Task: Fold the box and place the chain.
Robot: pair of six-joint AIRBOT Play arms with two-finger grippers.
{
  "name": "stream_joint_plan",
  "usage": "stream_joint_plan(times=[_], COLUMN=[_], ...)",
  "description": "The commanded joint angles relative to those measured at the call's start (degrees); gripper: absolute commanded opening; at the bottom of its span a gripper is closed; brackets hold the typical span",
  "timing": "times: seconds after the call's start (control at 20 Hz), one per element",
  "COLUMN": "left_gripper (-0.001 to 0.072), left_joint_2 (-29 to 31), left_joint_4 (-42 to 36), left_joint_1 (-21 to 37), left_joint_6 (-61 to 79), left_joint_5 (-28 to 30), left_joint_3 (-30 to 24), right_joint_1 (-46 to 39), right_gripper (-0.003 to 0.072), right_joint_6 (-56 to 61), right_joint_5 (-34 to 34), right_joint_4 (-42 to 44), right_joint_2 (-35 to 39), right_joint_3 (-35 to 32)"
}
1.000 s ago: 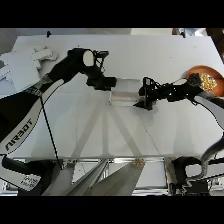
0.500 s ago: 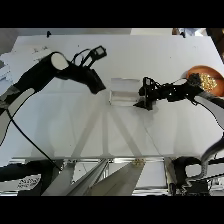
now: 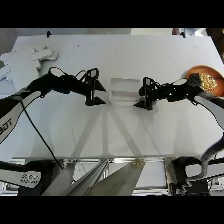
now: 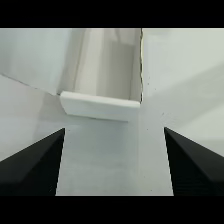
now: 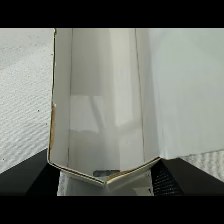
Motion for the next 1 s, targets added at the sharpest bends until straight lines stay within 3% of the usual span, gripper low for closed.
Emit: stream_joint_plan(times=[0.0, 0.2, 0.55, 0.95], left_gripper=[0.071, 0.071, 0.071, 0.071], left_joint_2=[-3.6, -4.5, -8.8, -11.3], left_joint_4=[-1.6, -3.1, 0.9, -0.4], left_joint_1=[0.3, 0.2, -1.5, -3.9], left_joint_6=[4.2, 4.2, 2.9, 2.9], left_joint_5=[0.5, 0.4, -5.4, -5.2], left_joint_3=[-0.3, 0.7, 10.1, 10.6], right_joint_1=[0.0, 0.0, 0.0, 0.0], right_gripper=[0.0518, 0.0518, 0.0518, 0.0518], right_joint_6=[0.0, 0.0, 0.0, 0.0], right_joint_5=[0.0, 0.0, 0.0, 0.0], right_joint_4=[0.0, 0.0, 0.0, 0.0], right_joint_2=[0.0, 0.0, 0.0, 0.0], right_joint_3=[0.0, 0.0, 0.0, 0.0])
